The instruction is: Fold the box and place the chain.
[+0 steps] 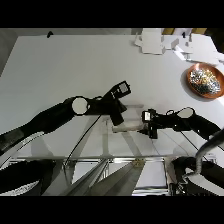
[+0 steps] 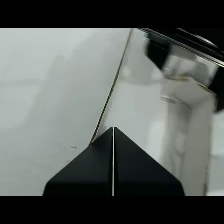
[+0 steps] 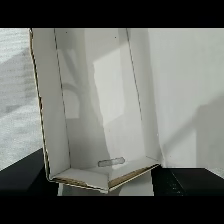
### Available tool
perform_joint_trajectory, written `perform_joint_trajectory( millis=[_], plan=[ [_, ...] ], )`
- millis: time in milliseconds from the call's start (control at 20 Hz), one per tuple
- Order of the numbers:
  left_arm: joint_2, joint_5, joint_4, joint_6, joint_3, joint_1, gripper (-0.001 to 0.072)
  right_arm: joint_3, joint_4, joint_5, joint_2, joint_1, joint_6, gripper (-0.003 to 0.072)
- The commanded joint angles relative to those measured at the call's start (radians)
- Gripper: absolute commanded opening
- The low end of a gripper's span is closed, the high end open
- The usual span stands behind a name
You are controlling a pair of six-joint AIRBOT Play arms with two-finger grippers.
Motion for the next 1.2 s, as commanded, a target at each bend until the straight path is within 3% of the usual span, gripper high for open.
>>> perform_joint_trajectory(
  millis=[0, 200, 400, 600, 750, 1150],
  plan=[
    [-0.098, 0.102, -0.056, -0.044, 0.001, 0.010, 0.0005, 0.000, 0.000, 0.000, 0.000, 0.000, 0.000, 0.0268],
    [-0.142, 0.098, -0.065, -0.043, 0.001, 0.010, 0.0007, 0.000, 0.000, 0.000, 0.000, 0.000, 0.000, 0.0268],
    [-0.011, 0.031, 0.066, -0.043, 0.001, 0.036, 0.0003, 0.000, 0.000, 0.000, 0.000, 0.000, 0.000, 0.0268],
    [0.164, -0.210, 0.294, -0.076, 0.001, 0.079, 0.0004, 0.000, 0.000, 0.000, 0.000, 0.000, 0.000, 0.0268],
    [0.195, -0.430, 0.385, -0.089, -0.002, 0.082, 0.0003, 0.000, 0.000, 0.000, 0.000, 0.000, 0.000, 0.0268],
    [0.124, -0.380, 0.381, -0.039, -0.074, 0.079, 0.0002, 0.000, 0.000, 0.000, 0.000, 0.000, 0.000, 0.0268]
  ],
)
